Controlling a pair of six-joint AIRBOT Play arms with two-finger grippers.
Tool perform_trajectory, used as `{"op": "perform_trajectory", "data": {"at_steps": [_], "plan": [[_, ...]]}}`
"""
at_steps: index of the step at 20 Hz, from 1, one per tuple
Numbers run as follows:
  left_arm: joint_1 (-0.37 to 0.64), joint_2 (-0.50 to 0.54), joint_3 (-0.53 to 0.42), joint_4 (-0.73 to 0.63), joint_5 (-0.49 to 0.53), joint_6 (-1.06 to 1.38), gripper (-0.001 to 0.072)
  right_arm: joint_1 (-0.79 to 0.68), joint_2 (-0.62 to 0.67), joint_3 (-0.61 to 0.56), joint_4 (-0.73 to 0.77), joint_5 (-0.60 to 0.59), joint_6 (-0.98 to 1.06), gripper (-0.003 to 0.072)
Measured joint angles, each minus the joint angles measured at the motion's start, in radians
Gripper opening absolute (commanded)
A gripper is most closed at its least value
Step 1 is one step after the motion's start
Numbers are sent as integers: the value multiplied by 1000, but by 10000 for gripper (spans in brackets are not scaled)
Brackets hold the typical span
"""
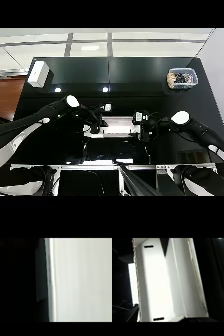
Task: Fold the box and place the chain.
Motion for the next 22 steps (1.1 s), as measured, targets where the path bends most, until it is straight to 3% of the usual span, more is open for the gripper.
{"op": "perform_trajectory", "data": {"at_steps": [11, 22], "plan": [[0, 0, 2, -6, 1, 4, 24, 3, -95, -5, -3, 5, -46, 670], [0, -1, 2, -18, 1, 5, 24, 55, -119, -1, -58, -63, 25, 670]]}}
